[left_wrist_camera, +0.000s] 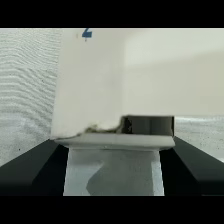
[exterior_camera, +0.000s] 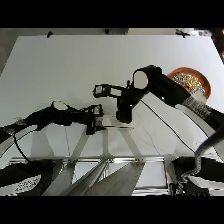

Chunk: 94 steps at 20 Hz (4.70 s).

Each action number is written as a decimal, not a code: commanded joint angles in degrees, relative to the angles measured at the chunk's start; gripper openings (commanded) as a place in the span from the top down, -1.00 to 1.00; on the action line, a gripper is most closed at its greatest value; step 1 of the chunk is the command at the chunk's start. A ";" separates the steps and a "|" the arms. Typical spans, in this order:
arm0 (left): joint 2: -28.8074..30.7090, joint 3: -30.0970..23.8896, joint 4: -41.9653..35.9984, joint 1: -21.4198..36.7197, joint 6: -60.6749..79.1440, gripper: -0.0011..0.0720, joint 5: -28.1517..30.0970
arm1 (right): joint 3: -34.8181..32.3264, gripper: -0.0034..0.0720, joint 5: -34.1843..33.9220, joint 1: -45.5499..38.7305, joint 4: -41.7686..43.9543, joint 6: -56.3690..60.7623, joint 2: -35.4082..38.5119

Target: Fold the box and place the chain.

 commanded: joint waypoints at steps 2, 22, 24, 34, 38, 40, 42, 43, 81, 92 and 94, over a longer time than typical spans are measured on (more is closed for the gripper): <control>0.00 0.00 0.02 -0.02 0.00 0.23 0.02 | -0.92 -0.17 -1.11 1.77 -2.03 0.24 0.13; 0.00 0.00 0.02 -0.02 0.00 0.23 0.02 | -5.73 -0.37 -5.03 3.74 -1.60 2.16 2.43; 0.00 0.00 0.02 -0.02 0.02 0.23 0.02 | -6.01 -0.36 -5.27 3.74 -1.62 2.16 2.43; 0.00 0.00 0.02 -0.02 0.02 0.23 0.02 | -8.81 -0.28 -8.46 3.67 -1.90 4.66 2.43; 0.00 0.00 0.02 -0.02 0.00 0.23 0.02 | -8.81 -0.14 -8.46 3.67 -2.08 4.66 2.43; 0.00 0.00 0.02 -0.02 0.02 0.23 0.02 | -8.81 -0.13 -8.46 3.67 -2.25 4.66 2.47; 0.00 0.00 0.02 -0.02 0.00 0.23 0.02 | -8.81 -0.11 -8.44 3.67 -3.21 4.81 2.69; 0.00 0.00 0.02 -0.02 0.02 0.23 0.02 | -8.81 -0.05 -8.44 3.67 -3.61 4.96 2.97; 0.00 0.00 0.02 -0.02 0.00 0.23 0.02 | -11.39 -0.20 -10.82 4.87 -6.27 5.22 4.42; 0.00 0.00 0.02 -0.02 0.02 0.23 0.02 | -11.39 0.11 -14.16 4.28 -6.08 9.31 14.56; 0.00 0.00 0.02 -0.02 0.02 0.23 0.02 | -11.41 0.52 -13.73 2.91 -5.11 12.59 16.17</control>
